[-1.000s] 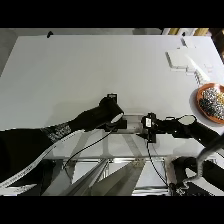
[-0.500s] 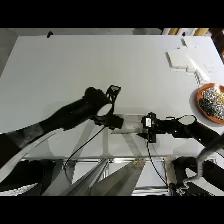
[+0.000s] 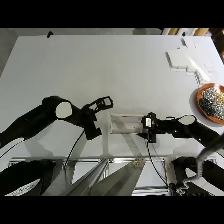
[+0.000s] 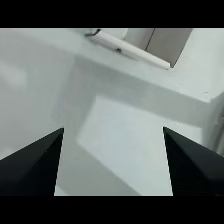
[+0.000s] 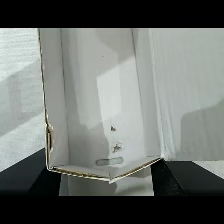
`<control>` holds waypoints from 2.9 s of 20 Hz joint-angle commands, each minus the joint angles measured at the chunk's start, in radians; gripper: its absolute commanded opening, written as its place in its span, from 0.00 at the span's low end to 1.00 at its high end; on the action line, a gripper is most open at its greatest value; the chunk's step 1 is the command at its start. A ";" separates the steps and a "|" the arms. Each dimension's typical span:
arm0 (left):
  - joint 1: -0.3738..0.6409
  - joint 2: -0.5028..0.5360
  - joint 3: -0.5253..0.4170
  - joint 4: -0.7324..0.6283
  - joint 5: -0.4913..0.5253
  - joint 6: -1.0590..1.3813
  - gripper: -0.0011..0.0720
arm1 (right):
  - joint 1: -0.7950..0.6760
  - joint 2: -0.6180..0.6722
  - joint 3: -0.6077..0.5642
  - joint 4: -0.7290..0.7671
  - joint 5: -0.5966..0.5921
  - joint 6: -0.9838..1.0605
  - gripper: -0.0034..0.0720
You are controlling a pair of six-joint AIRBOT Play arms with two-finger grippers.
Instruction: Fold the box and place the chain.
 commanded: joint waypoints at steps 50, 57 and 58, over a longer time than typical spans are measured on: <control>0.005 -0.280 -0.132 -0.761 0.249 1.143 0.39 | 0.000 0.000 0.000 0.000 0.000 0.000 0.59; 0.005 -0.280 -0.132 -0.761 0.248 1.143 0.39 | 0.000 0.000 0.000 0.000 0.001 0.000 0.59; 0.005 -0.280 -0.132 -0.761 0.248 1.143 0.39 | 0.000 0.000 0.000 0.000 0.001 0.000 0.59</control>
